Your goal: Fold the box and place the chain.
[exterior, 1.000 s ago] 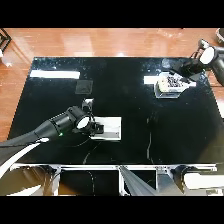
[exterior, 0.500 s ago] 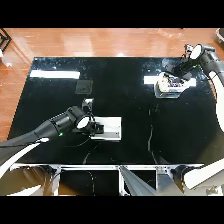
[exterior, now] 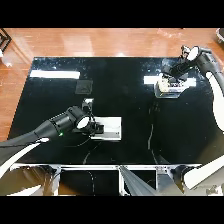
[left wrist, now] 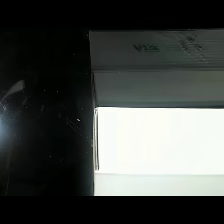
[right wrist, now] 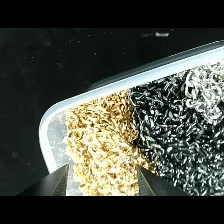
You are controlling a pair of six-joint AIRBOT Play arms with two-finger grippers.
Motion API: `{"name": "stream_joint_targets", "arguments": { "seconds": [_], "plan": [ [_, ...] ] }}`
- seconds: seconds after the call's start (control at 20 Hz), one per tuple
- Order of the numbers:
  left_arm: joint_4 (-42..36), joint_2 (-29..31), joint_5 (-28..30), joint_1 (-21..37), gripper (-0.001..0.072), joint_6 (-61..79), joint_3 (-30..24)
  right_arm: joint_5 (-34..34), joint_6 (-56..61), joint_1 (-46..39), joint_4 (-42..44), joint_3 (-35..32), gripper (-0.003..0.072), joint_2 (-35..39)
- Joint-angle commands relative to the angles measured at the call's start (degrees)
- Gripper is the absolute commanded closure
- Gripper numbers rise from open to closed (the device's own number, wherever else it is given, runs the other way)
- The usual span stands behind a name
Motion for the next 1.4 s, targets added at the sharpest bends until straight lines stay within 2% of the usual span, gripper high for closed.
{"name": "stream_joint_targets", "arguments": {
  "seconds": [0.0, 0.4, 0.45, 0.5, 0.55, 0.7, 0.75, 1.05, 1.35],
  "plan": [
    [0.0, 0.0, 0.0, 0.1, 0.068, 0.0, 0.0, 0.0, -0.5, 0.5, 0.5, 0.0, 0.0212, -0.9],
    [0.0, 0.0, 0.0, 0.1, 0.068, 0.0, 0.0, -0.6, -0.7, 1.5, 0.6, 0.0, 0.0213, -2.6],
    [0.0, 0.0, 0.0, 0.1, 0.068, 0.0, 0.0, -0.5, -0.7, 1.5, 0.6, 0.0, 0.0252, -2.6],
    [0.0, 0.0, 0.0, 0.1, 0.068, 0.0, 0.0, -0.2, -1.2, 1.5, 0.8, 0.0, 0.0489, -2.6],
    [0.0, 0.0, 0.0, 0.1, 0.068, 0.0, 0.0, 0.0, -1.8, 1.5, 1.0, 0.0, 0.0591, -2.6],
    [0.0, 0.0, 0.0, 0.1, 0.068, 0.0, 0.0, 0.7, -2.4, 1.4, 1.2, 0.2, 0.0618, -2.1],
    [0.0, 0.0, 0.0, 0.1, 0.068, 0.0, 0.0, 0.8, -2.7, 1.3, 1.1, 0.3, 0.0661, -1.6],
    [0.0, 0.0, 0.0, 0.1, 0.068, 0.0, 0.0, 2.0, -7.3, -0.6, 0.3, 0.4, 0.0655, 4.5],
    [0.0, 0.0, -0.1, 0.1, 0.068, 0.0, 0.0, 1.4, -10.8, -2.1, 0.8, 0.4, 0.0656, 16.4]
  ]
}}
